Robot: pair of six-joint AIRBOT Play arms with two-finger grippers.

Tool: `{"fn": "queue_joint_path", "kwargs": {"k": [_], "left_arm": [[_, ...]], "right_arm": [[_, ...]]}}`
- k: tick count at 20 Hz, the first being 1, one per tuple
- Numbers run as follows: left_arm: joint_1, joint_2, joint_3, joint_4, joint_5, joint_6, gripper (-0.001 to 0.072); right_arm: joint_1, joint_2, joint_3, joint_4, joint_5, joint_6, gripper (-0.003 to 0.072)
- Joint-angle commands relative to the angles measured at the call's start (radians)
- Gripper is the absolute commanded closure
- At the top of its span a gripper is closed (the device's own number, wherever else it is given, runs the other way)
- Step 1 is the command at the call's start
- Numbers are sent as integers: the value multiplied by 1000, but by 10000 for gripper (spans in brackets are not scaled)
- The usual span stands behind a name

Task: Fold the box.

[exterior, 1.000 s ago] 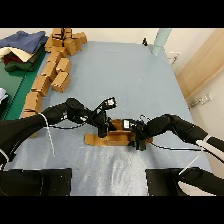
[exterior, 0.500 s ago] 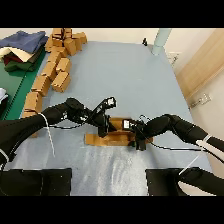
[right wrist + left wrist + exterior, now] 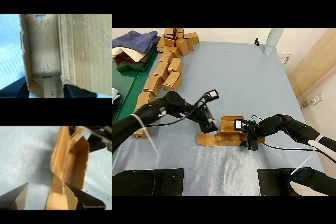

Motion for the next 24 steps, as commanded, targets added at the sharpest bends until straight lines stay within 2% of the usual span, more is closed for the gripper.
{"fn": "queue_joint_path", "kwargs": {"k": [1, 2, 3, 4, 6, 8, 10, 13, 15, 19, 21, 24], "left_arm": [[58, 112, 1, 203, -148, -352, 201], [64, 129, 1, 202, -229, -420, 611], [61, 135, 0, 191, -290, -447, 695], [48, 132, -1, 153, -334, -532, 696], [-4, 123, -14, 18, -328, -641, 696], [-74, 91, -9, -109, -203, -644, 696], [-117, 29, 32, -161, -81, -645, 696], [-106, -96, 117, -161, 1, -695, 696], [-87, -182, 171, -149, 13, -705, 697], [-100, -329, 206, -17, 27, -851, 698], [-101, -357, 206, 14, 7, -901, 698], [-98, -335, 207, 14, -5, -837, 699]], "right_arm": [[0, 0, 0, 0, 0, 0, 209], [0, 0, 0, 0, 0, 0, 210], [0, 0, 0, 0, -1, 0, 209], [0, 0, 0, 0, 0, 0, 210], [0, 0, 0, 0, 0, 0, 209], [0, 0, 0, 0, 0, 0, 210], [0, 0, 0, 0, 0, 0, 209], [0, 0, 0, -1, 0, 0, 210], [0, 0, 0, -1, 0, 0, 209], [0, 0, 0, -2, 0, 0, 210], [0, 0, 0, -2, 0, 0, 210], [0, 0, 0, -4, -1, 0, 210]]}}
